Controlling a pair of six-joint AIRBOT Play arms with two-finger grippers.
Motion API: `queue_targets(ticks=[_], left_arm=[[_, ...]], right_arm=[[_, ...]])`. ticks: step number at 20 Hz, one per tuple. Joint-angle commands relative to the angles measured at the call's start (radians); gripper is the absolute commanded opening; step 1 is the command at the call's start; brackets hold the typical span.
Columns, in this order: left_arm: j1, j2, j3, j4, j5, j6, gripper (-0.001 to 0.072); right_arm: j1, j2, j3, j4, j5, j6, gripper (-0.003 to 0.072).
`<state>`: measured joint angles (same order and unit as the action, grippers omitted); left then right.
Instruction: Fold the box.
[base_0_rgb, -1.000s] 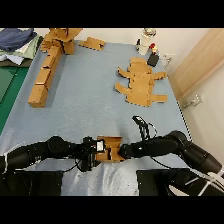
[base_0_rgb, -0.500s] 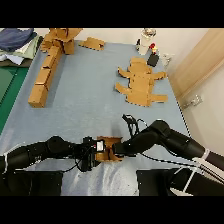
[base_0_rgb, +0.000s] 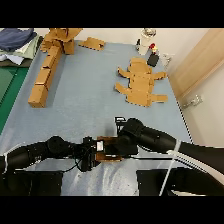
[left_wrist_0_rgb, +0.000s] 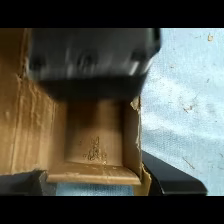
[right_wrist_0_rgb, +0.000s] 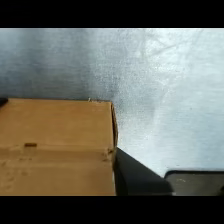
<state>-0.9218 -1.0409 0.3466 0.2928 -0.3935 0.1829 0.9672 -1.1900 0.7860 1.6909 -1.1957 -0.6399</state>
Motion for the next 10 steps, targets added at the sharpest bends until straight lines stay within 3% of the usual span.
queue_targets(ticks=[1, 2, 3, 7, 8, 9, 10], left_arm=[[0.001, 0.0, 0.0, 0.0, 0.0, 0.0, 0.0602], [0.0, 0.0, 0.0, 0.0, 0.0, 0.0, 0.0602], [0.0, 0.0, 0.0, 0.0, 0.0, 0.0, 0.0602], [0.001, 0.0, 0.0, 0.0, 0.0, 0.0, 0.0602], [0.0, 0.0, 0.0, 0.0, 0.0, 0.0, 0.0602], [0.0, 0.0, 0.0, 0.0, 0.0, 0.0, 0.0602], [0.0, 0.0, 0.0, 0.0, 0.0, 0.0, 0.0602]], right_arm=[[0.015, -0.056, 0.027, -0.045, -0.029, 0.049, 0.012], [0.016, -0.056, 0.027, -0.051, -0.029, 0.049, 0.0029], [0.016, -0.056, 0.027, -0.052, -0.029, 0.049, 0.0003], [0.019, -0.055, 0.027, -0.045, -0.028, 0.048, 0.0021], [0.019, -0.052, 0.027, -0.045, -0.029, 0.048, 0.0198], [0.019, -0.048, 0.027, -0.045, -0.028, 0.048, 0.0308], [0.019, -0.043, 0.027, -0.047, -0.029, 0.048, 0.0308]])
